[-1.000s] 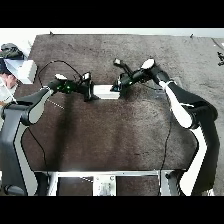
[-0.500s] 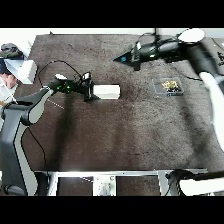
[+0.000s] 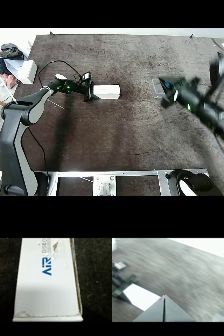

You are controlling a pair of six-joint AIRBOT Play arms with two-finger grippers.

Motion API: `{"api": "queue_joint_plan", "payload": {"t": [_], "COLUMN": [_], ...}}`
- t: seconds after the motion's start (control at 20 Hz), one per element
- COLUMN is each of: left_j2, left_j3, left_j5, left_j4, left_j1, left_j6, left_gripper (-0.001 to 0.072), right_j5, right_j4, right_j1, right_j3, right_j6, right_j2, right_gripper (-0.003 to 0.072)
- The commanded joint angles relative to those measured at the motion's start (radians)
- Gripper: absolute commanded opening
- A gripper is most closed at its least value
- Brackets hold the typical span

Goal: Fold the box and place the chain.

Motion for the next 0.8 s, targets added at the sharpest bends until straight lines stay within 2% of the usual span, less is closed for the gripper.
{"api": "queue_joint_plan", "payload": {"t": [0.0,0.15,0.25,0.3,0.35,0.55,0.75], "left_j2": [0.0,0.0,0.0,0.001,0.005,0.103,0.311], "left_j3": [0.0,0.0,0.0,0.0,0.0,0.001,0.0], "left_j5": [-0.001,-0.003,0.0,-0.01,-0.025,-0.003,0.111], "left_j4": [0.0,0.0,-0.008,-0.037,-0.091,-0.28,-0.311], "left_j1": [0.001,0.001,-0.002,-0.002,0.0,0.028,0.126], "left_j6": [0.0,0.0,-0.002,-0.041,-0.056,-0.1,-0.302], "left_gripper": [0.0345,0.0346,0.0342,0.0091,0.0012,0.0008,0.0006], "right_j5": [-0.259,-0.27,-0.274,-0.274,-0.266,-0.266,-0.266], "right_j4": [-0.021,-0.021,-0.021,-0.021,-0.021,-0.021,-0.021], "right_j1": [0.0,0.0,0.0,0.0,0.0,0.0,0.0], "right_j3": [-0.318,-0.378,-0.38,-0.38,-0.38,-0.38,-0.38], "right_j6": [0.005,0.005,0.005,0.005,0.005,0.005,0.005], "right_j2": [0.299,0.425,0.452,0.454,0.453,0.453,0.453], "right_gripper": [-0.0015,-0.0015,-0.0015,-0.0015,-0.0015,-0.0015,-0.0015]}}
